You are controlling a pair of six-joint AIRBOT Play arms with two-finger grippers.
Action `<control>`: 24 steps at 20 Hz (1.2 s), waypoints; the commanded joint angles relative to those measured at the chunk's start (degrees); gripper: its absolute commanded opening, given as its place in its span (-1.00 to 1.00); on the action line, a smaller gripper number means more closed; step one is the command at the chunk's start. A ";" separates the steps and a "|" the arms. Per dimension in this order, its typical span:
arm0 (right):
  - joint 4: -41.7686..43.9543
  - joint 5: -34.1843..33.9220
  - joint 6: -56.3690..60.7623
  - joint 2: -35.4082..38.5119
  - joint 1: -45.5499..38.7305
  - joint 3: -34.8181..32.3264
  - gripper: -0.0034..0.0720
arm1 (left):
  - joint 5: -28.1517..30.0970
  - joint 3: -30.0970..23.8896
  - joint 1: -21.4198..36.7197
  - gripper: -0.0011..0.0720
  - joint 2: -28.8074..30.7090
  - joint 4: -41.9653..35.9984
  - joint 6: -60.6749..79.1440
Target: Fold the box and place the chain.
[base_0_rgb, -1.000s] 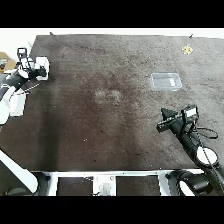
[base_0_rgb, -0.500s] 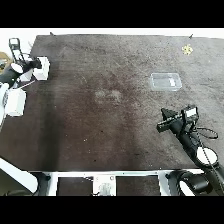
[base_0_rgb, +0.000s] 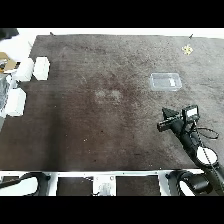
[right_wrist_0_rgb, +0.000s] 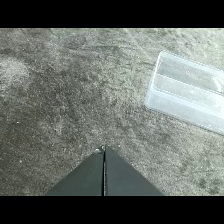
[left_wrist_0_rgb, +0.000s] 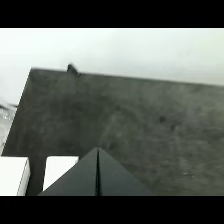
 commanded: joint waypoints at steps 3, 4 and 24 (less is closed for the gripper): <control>0.00 -0.07 0.00 0.04 0.04 0.00 -0.91 | 8.68 -17.57 -4.00 -0.95 22.77 -0.85 5.95; 0.00 -0.07 0.00 0.04 0.04 0.00 -0.91 | 10.64 -22.03 -5.03 -0.95 26.99 -0.85 7.30; 0.00 -0.07 0.00 0.04 0.04 0.00 -0.91 | 13.60 -76.89 -9.84 -0.94 78.58 -1.84 4.66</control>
